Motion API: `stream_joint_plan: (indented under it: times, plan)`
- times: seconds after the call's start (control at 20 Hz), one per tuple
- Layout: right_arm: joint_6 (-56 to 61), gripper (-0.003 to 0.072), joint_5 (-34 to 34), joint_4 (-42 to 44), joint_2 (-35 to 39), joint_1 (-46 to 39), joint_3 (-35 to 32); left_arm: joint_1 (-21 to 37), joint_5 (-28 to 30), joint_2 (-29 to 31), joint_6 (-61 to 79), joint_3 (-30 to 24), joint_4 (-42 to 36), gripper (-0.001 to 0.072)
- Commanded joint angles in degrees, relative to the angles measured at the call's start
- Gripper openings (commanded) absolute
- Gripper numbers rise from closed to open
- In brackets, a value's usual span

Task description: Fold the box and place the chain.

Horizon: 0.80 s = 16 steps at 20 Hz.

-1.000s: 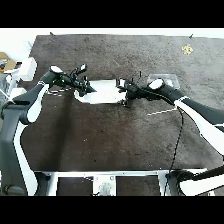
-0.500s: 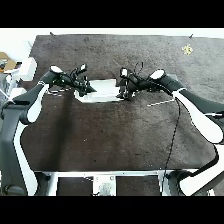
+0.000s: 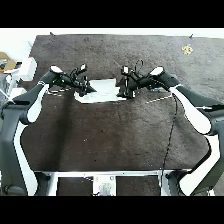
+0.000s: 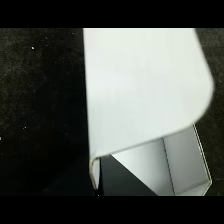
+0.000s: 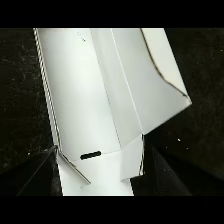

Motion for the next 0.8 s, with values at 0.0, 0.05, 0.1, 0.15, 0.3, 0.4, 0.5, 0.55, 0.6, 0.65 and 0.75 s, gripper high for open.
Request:
stream_joint_plan:
  times: [0.0,0.05,0.1,0.15,0.3,0.4,0.5,0.55,0.6,0.65,0.75]
  plan:
    - [0.0,0.0671,3.5,1.1,-2.4,-0.1,3.0,0.0,0.0,0.0,0.0,0.0,0.0,0.0011]
    - [0.0,0.0671,4.7,1.2,-3.1,-0.1,3.8,0.0,0.0,0.0,0.0,0.0,0.0,0.0011]
    - [0.0,0.0671,5.7,1.7,-3.8,0.0,4.4,0.0,0.0,0.0,0.0,0.0,0.0,0.0011]
    - [-0.2,0.067,6.7,2.6,-4.5,0.0,4.8,0.0,0.0,0.0,0.0,0.0,0.0,0.0011]
    - [-1.8,0.0671,7.7,4.2,-5.8,0.0,5.2,0.0,0.0,0.0,0.0,0.0,0.0,0.0011]
    - [-2.6,0.067,8.7,5.2,-6.5,0.2,5.3,0.0,0.0,0.0,0.0,0.0,0.0,0.0011]
    - [-2.6,0.067,8.9,5.2,-7.9,0.2,5.4,0.0,0.0,0.0,0.0,0.0,0.0,0.0012]
    - [-2.6,0.067,9.1,5.2,-8.5,0.3,5.4,0.0,0.0,0.0,0.0,0.0,0.0,0.0011]
    - [-3.1,0.067,9.2,5.2,-8.9,0.5,5.4,0.0,0.0,0.0,0.0,0.0,0.0,0.0011]
    - [-3.7,0.067,9.4,5.2,-9.0,0.7,5.5,0.0,0.0,0.0,0.0,0.0,0.0,0.0011]
    - [-3.6,0.067,10.4,5.4,-9.8,1.0,6.6,0.0,0.0,0.0,0.0,0.0,0.0,0.0011]
